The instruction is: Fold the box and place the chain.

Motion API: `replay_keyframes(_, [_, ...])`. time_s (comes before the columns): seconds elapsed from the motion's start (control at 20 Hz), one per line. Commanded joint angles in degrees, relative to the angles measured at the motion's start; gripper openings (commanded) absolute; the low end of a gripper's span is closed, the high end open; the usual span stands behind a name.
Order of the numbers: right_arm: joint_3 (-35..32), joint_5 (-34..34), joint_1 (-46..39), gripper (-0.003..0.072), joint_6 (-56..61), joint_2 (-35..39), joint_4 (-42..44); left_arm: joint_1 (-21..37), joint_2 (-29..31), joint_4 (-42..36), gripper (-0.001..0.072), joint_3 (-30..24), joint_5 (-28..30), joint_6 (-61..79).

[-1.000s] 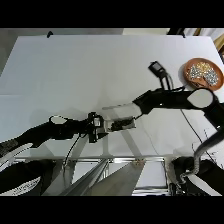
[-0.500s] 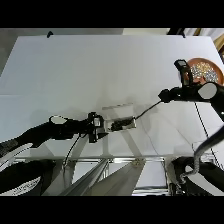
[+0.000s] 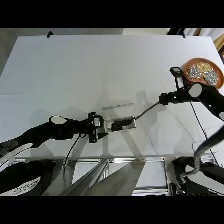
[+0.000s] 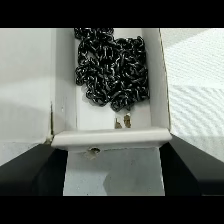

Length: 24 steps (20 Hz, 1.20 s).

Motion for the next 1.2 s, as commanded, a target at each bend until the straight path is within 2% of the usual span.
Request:
replay_keyframes(0.0, [0.02, -1.07, -0.04, 0.0339, 0.85, -1.64, -0.74, -0.02, 0.04, 0.02, 0.0137, 0.0, 0.02, 0.0])
replay_keyframes(0.2, [0.02, -1.79, -0.04, 0.03, 1.05, -2.73, -0.81, -0.02, 0.04, 0.02, 0.0137, 0.0, 0.02, 0.0])
replay_keyframes(1.1, [0.02, -3.69, -0.02, 0.0291, 1.27, -5.25, -2.21, -0.02, 0.04, 0.02, 0.0137, 0.0, 0.02, 0.0])
replay_keyframes(1.15, [0.02, -3.74, -0.02, 0.0266, 1.25, -5.29, -2.21, -0.02, 0.04, 0.02, 0.0137, 0.0, 0.02, 0.0])
